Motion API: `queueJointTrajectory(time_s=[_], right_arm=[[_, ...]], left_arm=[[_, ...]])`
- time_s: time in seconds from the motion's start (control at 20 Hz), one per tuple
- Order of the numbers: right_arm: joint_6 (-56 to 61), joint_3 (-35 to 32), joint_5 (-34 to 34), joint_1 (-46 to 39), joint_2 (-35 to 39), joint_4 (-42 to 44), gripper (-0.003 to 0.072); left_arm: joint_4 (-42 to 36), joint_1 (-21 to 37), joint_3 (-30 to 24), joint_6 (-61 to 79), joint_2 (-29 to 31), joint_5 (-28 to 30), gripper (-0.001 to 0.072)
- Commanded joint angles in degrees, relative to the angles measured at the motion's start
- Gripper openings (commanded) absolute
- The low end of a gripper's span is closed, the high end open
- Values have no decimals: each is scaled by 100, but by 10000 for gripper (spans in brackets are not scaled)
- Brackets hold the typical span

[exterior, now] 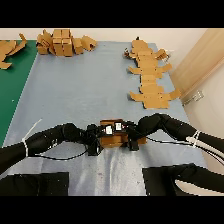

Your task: Fold the box.

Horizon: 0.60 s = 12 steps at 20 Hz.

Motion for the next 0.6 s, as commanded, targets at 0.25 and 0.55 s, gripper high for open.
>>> queueJointTrajectory(time_s=[0.25,0.55], right_arm=[[2,2,2,7,0,0,534],[2,2,2,7,0,0,534]], left_arm=[[7,13,7,0,7,-37,561],[13,13,4,0,151,-155,561]])
